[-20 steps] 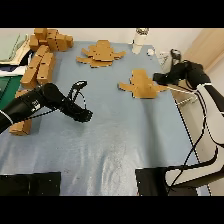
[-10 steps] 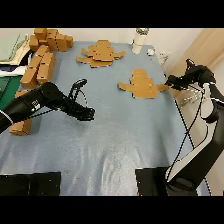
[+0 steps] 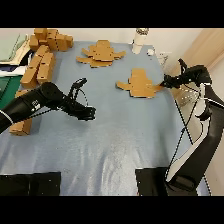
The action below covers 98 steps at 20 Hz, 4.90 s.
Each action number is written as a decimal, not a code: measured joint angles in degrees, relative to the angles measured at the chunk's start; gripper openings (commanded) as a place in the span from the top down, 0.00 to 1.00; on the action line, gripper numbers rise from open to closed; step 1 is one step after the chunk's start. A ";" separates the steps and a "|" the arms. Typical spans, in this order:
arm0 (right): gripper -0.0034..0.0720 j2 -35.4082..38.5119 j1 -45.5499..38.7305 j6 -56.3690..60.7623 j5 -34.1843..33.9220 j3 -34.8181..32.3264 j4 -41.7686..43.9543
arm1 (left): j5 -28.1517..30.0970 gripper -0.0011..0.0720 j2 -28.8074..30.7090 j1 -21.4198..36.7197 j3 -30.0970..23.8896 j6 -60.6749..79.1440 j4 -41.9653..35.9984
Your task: Fold the box.
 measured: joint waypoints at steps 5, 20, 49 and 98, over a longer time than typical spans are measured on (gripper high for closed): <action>0.96 1.66 0.59 -1.55 -8.35 -1.68 5.55 | -0.02 0.97 0.00 0.00 0.00 0.00 -1.60; 0.60 51.76 17.35 -0.72 12.33 -71.91 8.31 | -6.97 0.97 0.04 0.07 0.00 9.27 -6.75; 0.95 41.68 24.28 -11.82 0.07 -66.71 8.90 | -11.56 0.38 0.04 7.89 0.00 14.58 -12.22; 0.25 67.58 26.69 -29.64 17.22 -95.89 22.99 | -26.51 0.97 -29.83 15.41 10.56 42.27 -29.03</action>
